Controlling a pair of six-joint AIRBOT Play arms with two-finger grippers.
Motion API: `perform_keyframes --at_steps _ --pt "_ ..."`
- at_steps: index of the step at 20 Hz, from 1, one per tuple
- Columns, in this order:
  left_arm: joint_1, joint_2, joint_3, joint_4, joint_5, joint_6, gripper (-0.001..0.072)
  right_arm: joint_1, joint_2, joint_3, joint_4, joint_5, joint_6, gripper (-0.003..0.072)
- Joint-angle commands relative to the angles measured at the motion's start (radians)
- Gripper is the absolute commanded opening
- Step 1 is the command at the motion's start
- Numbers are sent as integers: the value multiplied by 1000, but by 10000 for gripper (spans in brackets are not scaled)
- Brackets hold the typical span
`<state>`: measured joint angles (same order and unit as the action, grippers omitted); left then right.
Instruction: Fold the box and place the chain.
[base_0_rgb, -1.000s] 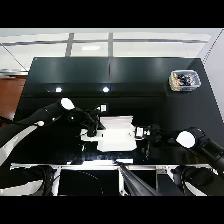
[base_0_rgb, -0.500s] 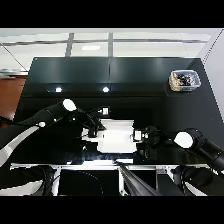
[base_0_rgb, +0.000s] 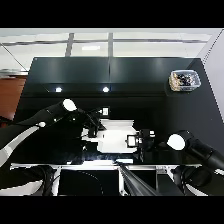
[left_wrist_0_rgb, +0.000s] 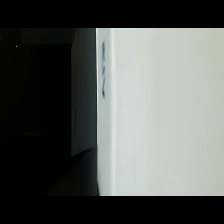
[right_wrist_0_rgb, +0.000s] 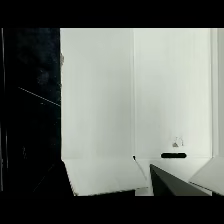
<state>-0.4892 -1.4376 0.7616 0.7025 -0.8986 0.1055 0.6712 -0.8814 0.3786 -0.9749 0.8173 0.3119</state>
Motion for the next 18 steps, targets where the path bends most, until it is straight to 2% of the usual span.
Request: perform_keyframes --at_steps 1,4,8,10,13,15,18 --pt "-1 0 -1 0 1 0 26 40 -34 -1 11 -29 -4 704" --pt "-1 -1 -1 0 1 0 26 68 -51 -1 11 -85 -2 703" --pt "-1 -2 -1 0 0 -1 26 87 -49 8 9 -244 80 705" --pt "-1 -3 -1 0 0 -2 26 82 -32 38 -40 -229 132 705" --pt "-1 -3 -1 0 -2 -7 26 63 -7 89 -123 -124 142 705" --pt "-1 -3 -1 0 -2 -7 26 22 14 105 -128 -81 150 704" --pt "-1 -3 -1 0 -2 -7 26 -47 30 107 -112 -77 156 705"
